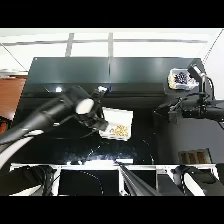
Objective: Fold the box and place the chain.
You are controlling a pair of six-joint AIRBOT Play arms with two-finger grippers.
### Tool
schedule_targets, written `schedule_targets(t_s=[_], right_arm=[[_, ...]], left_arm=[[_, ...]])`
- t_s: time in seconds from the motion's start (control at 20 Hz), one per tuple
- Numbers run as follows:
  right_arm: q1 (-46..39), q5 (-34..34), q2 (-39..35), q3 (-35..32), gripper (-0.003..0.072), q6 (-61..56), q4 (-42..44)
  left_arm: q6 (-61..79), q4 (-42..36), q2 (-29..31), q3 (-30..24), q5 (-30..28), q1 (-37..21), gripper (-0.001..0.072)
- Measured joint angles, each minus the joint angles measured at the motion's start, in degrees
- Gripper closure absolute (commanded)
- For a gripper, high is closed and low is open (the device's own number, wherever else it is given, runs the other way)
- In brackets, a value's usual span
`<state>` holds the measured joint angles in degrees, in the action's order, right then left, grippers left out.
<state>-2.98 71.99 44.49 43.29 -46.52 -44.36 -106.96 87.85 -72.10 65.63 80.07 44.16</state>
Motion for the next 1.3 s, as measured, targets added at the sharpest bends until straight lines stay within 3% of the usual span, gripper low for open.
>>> schedule_targets(t_s=[0.2, 0.35, 0.4, 0.45, 0.55, 0.65, 0.85, 1.3], right_arm=[[-0.4, -0.7, 0.0, 0.0, 0.0154, 0.0, -0.5], [-0.5, -1.5, 0.0, 0.0, 0.0153, 0.0, -0.6], [-0.5, -1.7, 0.0, 0.0, 0.0153, 0.0, -0.7], [-0.5, -2.0, 0.0, 0.0, 0.0153, 0.0, -0.7], [-0.5, -2.3, 0.0, 0.0, 0.0153, 0.0, -0.7], [-0.5, -2.4, 0.0, 0.0, 0.0153, 0.0, -0.7], [-0.5, -2.8, 0.0, 0.0, 0.0153, 0.0, -0.8], [-0.5, -2.8, 0.0, 0.0, 0.0153, 0.0, -0.7]], left_arm=[[11.4, -2.8, 7.9, -3.2, 1.2, -13.6, 0.0335], [30.0, -22.2, 11.2, -10.1, -3.3, -27.7, 0.0307], [37.7, -30.4, 11.6, -13.0, -4.2, -31.7, 0.009], [45.4, -38.2, 11.9, -16.0, -5.2, -35.0, -0.0011], [61.5, -49.9, 11.8, -22.3, -6.8, -39.7, -0.0011], [76.4, -55.1, 11.4, -27.3, -8.3, -41.2, -0.0011], [99.8, -57.1, 8.8, -32.4, -14.1, -38.8, -0.0011], [123.8, -55.3, 0.9, -32.7, -20.0, -30.8, -0.0011]])
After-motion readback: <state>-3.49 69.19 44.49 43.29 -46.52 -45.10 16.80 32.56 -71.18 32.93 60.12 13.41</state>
